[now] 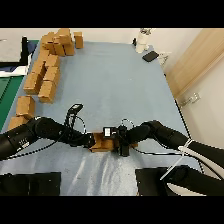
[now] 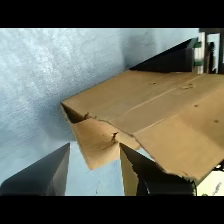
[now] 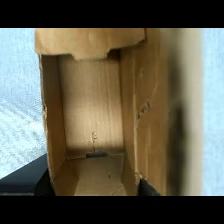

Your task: Fold the box.

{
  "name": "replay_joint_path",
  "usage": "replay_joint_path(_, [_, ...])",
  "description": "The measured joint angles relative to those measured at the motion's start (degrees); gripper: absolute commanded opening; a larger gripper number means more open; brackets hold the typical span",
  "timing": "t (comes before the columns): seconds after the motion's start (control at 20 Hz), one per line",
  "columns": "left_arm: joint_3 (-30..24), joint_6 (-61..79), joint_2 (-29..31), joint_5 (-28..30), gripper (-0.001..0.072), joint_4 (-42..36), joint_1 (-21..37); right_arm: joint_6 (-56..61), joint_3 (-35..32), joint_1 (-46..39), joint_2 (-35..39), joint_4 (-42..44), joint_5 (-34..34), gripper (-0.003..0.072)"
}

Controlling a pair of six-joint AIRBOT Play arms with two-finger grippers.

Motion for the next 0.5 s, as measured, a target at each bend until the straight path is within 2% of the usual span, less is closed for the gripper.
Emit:
replay_joint_path(0.2, [0.9, -2.8, 0.0, -2.1, 0.048, 2.8, -1.1, 0.0, 0.0, 0.0, 0.0, 0.0, 0.0, 0.0522])
replay_joint_path(0.5, [2.0, -5.2, -1.9, -0.8, 0.0481, 3.9, -3.4, 0.0, 0.0, 0.0, 0.0, 0.0, 0.0, 0.0522])
